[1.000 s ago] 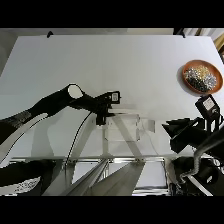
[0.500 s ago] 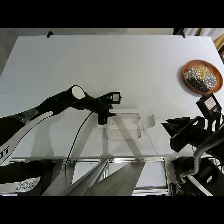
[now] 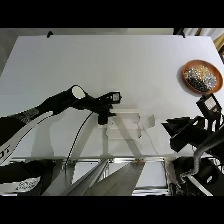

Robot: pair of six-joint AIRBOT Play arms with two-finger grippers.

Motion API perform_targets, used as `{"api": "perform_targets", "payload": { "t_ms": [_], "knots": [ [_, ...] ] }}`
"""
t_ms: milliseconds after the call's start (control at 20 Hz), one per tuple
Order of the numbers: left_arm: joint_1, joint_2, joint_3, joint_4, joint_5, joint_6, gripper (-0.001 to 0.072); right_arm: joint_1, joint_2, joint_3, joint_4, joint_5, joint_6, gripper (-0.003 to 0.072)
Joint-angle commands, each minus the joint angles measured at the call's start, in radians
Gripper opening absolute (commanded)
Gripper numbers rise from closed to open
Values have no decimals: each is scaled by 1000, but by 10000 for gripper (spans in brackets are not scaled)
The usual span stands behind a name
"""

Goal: Fold the box and place the chain.

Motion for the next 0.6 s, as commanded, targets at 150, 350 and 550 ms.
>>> {"api": "perform_targets", "payload": {
  "t_ms": [150, 350, 550],
  "knots": [
    [0, -1, 0, 3, -6, -1, 10, 1, 1, 0, 5, 0, 0, 204],
    [0, -1, 0, 3, -6, -1, 10, 1, 1, 0, 4, 0, 0, 204],
    [0, -1, 0, 3, -6, -1, 10, 1, 1, 0, 13, -1, 0, 204]
  ]
}}
